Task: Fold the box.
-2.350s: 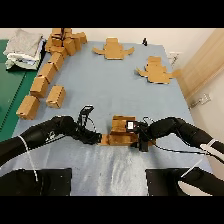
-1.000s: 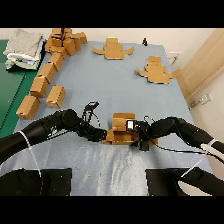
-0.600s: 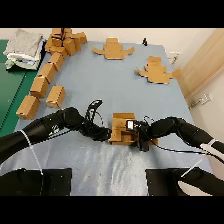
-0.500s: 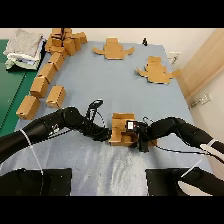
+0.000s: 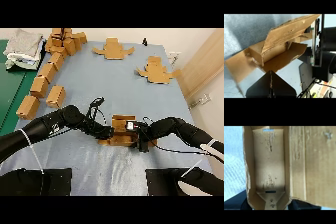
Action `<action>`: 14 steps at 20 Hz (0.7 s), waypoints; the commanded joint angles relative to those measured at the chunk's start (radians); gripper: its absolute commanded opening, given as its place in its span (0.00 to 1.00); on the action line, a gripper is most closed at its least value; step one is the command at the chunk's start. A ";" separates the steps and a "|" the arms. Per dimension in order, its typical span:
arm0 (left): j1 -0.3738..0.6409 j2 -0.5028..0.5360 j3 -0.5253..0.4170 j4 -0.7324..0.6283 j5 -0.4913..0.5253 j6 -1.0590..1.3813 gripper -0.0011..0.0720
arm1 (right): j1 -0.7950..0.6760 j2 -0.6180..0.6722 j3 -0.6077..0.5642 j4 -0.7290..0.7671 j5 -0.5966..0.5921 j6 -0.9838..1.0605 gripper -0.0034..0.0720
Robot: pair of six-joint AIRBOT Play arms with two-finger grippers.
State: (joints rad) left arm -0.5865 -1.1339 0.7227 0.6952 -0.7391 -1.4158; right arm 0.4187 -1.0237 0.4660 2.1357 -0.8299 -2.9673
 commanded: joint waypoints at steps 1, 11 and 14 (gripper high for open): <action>0.001 0.001 0.001 -0.026 0.002 0.023 0.03 | -0.001 0.001 0.000 0.000 0.002 0.002 0.78; 0.271 0.268 0.002 0.396 -0.160 -0.288 0.03 | -0.001 0.001 0.000 0.000 0.002 0.002 0.78; 0.251 0.251 -0.054 0.412 -0.172 -0.310 0.03 | -0.001 0.001 0.000 0.000 0.002 0.002 0.78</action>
